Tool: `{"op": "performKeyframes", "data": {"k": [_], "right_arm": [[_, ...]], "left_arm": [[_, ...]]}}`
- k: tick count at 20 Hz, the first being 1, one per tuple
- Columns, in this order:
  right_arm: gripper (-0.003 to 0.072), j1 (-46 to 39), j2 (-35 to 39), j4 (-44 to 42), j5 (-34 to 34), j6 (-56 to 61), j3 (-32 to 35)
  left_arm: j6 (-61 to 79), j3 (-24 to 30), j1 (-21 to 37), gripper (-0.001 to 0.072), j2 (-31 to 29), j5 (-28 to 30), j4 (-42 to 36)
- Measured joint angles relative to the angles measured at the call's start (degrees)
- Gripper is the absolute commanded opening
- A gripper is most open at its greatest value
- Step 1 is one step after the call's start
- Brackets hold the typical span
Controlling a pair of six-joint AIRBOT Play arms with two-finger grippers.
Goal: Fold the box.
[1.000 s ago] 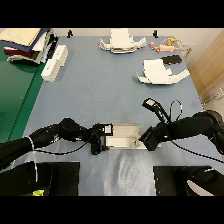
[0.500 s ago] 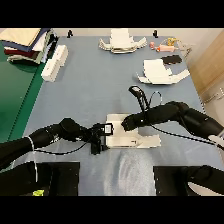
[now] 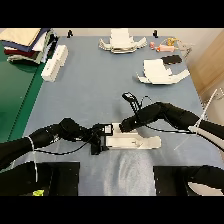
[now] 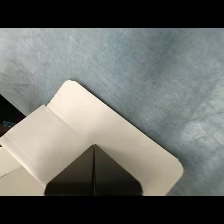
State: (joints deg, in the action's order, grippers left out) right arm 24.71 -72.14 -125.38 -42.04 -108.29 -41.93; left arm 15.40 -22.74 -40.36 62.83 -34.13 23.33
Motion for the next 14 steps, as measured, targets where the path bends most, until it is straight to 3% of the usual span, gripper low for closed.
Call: {"op": "performKeyframes", "data": {"k": [8, 14], "right_arm": [[0.0000, 0.0, 2.4, 0.0, -3.1, -1.4, -1.5], [0.0002, 0.0, 19.3, 6.7, -14.5, -2.6, -2.0]], "left_arm": [[0.1, 0.0, 0.0, 0.0486, 0.0, 0.0, 0.1], [0.1, 0.0, 0.0, 0.0487, 0.0, 0.2, 0.0]]}}
